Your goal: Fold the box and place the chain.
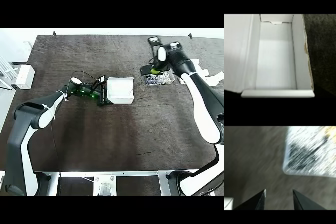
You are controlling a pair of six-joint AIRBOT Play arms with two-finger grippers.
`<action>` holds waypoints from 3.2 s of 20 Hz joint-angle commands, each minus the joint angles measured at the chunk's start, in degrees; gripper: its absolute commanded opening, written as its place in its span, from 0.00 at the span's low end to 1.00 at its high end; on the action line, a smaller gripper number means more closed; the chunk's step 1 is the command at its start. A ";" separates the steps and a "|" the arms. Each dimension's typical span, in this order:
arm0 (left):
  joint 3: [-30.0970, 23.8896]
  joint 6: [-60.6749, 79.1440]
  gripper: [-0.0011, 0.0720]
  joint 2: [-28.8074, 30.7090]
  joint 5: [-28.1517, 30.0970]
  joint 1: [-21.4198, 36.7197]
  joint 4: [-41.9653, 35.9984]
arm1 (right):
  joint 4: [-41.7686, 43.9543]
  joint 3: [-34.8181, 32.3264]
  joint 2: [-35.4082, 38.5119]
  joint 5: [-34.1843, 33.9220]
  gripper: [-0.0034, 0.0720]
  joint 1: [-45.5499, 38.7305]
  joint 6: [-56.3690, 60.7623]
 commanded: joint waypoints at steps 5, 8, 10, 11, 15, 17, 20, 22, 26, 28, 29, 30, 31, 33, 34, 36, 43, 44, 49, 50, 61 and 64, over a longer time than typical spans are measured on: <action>-0.02 0.00 0.74 0.04 0.00 0.00 0.00 | 14.97 0.02 -5.95 -9.46 0.54 -10.16 -12.55; -0.02 0.00 0.74 0.04 0.00 0.00 0.02 | 18.01 0.09 -8.20 -10.45 0.54 -10.62 -14.25; -0.02 0.00 0.74 0.04 0.00 0.00 0.02 | 19.19 0.09 -9.86 -10.38 0.54 -10.62 -15.04; -0.02 0.00 0.74 0.04 0.00 0.00 0.00 | 19.89 0.11 -10.69 -10.40 0.54 -10.64 -15.06; -0.02 0.00 0.74 0.04 0.00 0.00 0.02 | 22.82 0.37 -12.15 -10.43 0.06 -10.80 -18.23; -0.02 0.00 0.74 0.04 0.00 0.00 0.02 | 22.27 1.90 -11.52 -10.40 0.07 -10.84 -17.94; -0.02 -0.02 0.74 0.04 0.00 0.00 0.00 | 21.75 3.23 -6.93 -10.43 0.06 -10.80 -17.53; -0.02 0.00 0.74 0.04 0.00 0.00 0.02 | 21.55 3.23 -1.70 -10.40 0.06 -10.75 -17.51; -0.02 0.00 0.74 0.04 0.00 0.00 0.02 | 17.64 3.23 11.10 -8.22 0.06 -9.38 -16.68; -0.02 -0.02 0.74 0.04 0.00 0.00 0.00 | 14.91 3.23 17.97 -7.34 0.06 -7.23 -16.65; -0.02 0.00 0.74 0.04 -0.02 0.00 0.02 | 13.97 3.23 21.09 -7.13 0.06 -6.01 -16.63; -0.02 -0.02 0.74 0.04 -0.02 0.00 0.02 | 13.07 3.21 24.28 -6.49 0.06 -4.50 -16.57; -0.02 -0.02 0.74 0.04 -0.02 0.00 0.00 | 11.87 3.21 26.86 -5.46 0.06 -2.91 -16.41; -0.02 -0.02 0.74 0.04 -0.02 0.00 0.02 | 9.79 3.21 31.04 -2.93 0.06 0.81 -16.26; -0.02 -0.02 0.74 0.04 -0.02 0.00 0.02 | 9.49 3.21 32.30 -1.92 0.06 2.80 -16.26; -0.02 -0.02 0.74 0.04 -0.02 0.00 0.02 | 9.44 3.17 33.24 0.20 0.06 6.51 -16.31; -0.02 -0.02 0.74 0.04 -0.04 0.00 0.02 | 9.11 -3.13 33.24 1.99 0.06 14.97 -14.78; -0.02 -0.02 0.74 0.04 -0.02 0.00 0.02 | 9.09 -3.76 33.24 1.95 0.06 15.65 -14.75; -0.02 -0.02 0.74 0.04 -0.02 0.00 0.02 | 9.31 -6.88 33.22 -0.57 0.06 18.40 -13.25; -0.02 -0.02 0.74 0.04 -0.04 0.00 0.00 | 9.31 -8.22 33.22 -1.95 0.06 19.04 -13.25; -0.02 -0.02 0.74 0.04 -0.04 0.00 0.00 | 17.88 -29.44 26.88 -27.65 0.06 19.32 -8.31; -0.02 -0.02 0.74 0.04 -0.04 0.00 0.02 | 21.99 -33.29 18.75 -33.97 0.06 19.32 -8.31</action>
